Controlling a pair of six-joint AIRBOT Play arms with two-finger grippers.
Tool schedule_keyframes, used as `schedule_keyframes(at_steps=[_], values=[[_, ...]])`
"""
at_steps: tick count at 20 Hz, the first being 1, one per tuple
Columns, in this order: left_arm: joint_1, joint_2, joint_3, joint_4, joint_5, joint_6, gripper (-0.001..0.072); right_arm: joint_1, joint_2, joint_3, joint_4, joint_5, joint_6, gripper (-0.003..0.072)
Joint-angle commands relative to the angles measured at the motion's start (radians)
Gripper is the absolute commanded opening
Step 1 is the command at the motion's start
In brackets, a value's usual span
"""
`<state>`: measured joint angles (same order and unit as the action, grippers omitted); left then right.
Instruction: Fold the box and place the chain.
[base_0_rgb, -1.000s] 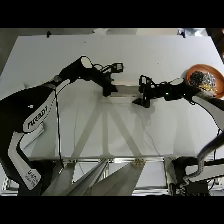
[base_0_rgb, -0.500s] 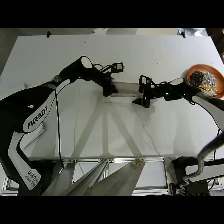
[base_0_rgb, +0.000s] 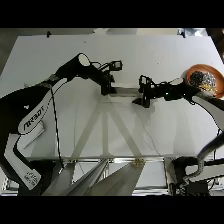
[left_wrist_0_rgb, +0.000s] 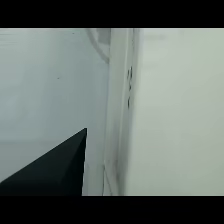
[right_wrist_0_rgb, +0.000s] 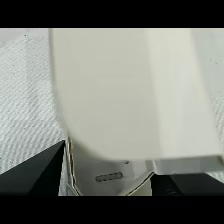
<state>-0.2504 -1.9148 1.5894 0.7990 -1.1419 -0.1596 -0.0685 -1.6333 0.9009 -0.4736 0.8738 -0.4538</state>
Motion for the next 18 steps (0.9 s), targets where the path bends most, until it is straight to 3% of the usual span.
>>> schedule_keyframes(at_steps=[1, 5, 6, 7, 8, 10, 12, 14, 18], values=[[0.031, 0.057, 0.0, 0.054, -0.046, -0.001, 0.0395, 0.0, -0.001, 0.0, 0.0, 0.0, 0.0, 0.0435], [0.044, 0.136, 0.0, 0.335, -0.117, -0.053, 0.0392, 0.0, -0.001, 0.0, 0.0, 0.0, 0.0, 0.0435], [0.037, 0.149, 0.0, 0.425, -0.145, -0.119, 0.0359, 0.0, -0.001, 0.0, 0.0, 0.0, 0.0, 0.0435], [0.029, 0.158, 0.0, 0.498, -0.176, -0.202, 0.0156, 0.0, -0.001, 0.0, 0.0, 0.0, 0.0, 0.0435], [0.014, 0.161, 0.0, 0.55, -0.218, -0.273, 0.0014, 0.0, -0.001, 0.0, 0.0, 0.0, 0.0, 0.0435], [-0.03, 0.157, -0.003, 0.515, -0.29, -0.342, 0.0012, 0.0, -0.001, 0.0, 0.0, 0.0, 0.0, 0.0435], [-0.084, 0.157, -0.018, 0.383, -0.291, -0.316, 0.0012, 0.0, -0.001, 0.0, 0.0, 0.0, 0.0, 0.0435], [-0.131, 0.155, -0.027, 0.233, -0.19, -0.282, 0.0012, 0.0, -0.001, 0.0, 0.0, 0.0, 0.0, 0.0435], [-0.165, 0.153, -0.027, 0.082, 0.221, -0.322, 0.0014, 0.0, -0.001, 0.0, 0.0, 0.0, 0.0, 0.0435]])
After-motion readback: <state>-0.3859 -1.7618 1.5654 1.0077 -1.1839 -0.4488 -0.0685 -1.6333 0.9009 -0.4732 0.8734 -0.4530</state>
